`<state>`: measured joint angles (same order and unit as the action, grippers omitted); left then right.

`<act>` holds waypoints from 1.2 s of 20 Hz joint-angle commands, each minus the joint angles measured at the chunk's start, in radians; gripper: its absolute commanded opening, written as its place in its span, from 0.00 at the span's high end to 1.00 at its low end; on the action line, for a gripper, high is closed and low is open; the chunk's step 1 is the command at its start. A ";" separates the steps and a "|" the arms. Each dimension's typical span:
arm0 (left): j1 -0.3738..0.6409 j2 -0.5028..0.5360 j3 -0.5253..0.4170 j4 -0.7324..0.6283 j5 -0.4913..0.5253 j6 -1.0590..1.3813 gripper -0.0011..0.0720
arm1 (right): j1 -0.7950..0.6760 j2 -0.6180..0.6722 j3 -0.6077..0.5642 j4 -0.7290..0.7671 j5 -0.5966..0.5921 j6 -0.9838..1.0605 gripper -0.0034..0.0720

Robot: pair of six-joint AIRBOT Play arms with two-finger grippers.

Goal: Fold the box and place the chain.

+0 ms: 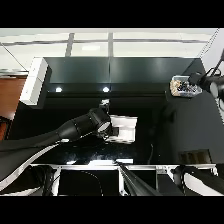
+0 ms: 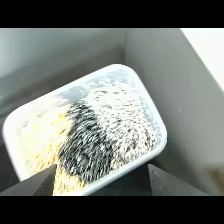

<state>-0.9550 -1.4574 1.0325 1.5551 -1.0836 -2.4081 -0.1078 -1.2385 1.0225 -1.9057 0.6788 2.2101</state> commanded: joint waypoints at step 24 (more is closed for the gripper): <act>0.001 0.000 0.001 0.004 -0.032 0.000 0.94 | -0.201 -0.651 0.681 0.413 0.448 -0.087 0.93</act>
<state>-0.9546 -1.4574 1.0325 1.5589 -1.1149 -2.4088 -0.3061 -1.8915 1.6932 -1.4921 1.1084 2.1872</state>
